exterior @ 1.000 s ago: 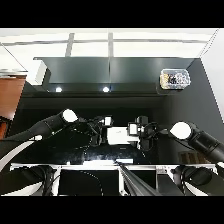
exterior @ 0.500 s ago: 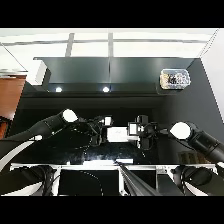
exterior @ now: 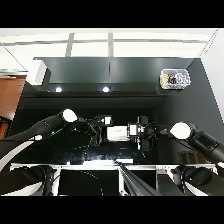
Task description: Fold the box and place the chain.
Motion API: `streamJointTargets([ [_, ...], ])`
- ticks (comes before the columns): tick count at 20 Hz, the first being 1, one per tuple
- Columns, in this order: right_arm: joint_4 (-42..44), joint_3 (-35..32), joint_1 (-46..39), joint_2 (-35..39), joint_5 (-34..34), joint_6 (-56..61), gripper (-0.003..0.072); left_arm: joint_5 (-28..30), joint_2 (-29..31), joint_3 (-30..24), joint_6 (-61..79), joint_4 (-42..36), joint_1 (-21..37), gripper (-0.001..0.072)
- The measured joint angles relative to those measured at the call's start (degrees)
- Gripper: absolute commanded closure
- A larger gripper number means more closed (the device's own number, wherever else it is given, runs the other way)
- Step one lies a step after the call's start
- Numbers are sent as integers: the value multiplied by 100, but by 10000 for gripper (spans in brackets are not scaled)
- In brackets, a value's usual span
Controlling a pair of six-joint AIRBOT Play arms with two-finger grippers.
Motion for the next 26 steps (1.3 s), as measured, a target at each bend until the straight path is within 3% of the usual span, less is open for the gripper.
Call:
streamJointTargets([
  [26, 238, 199, 0, 4, 140, 31, 564, -17, 2, 2, -9, -7, 0, 303],
])
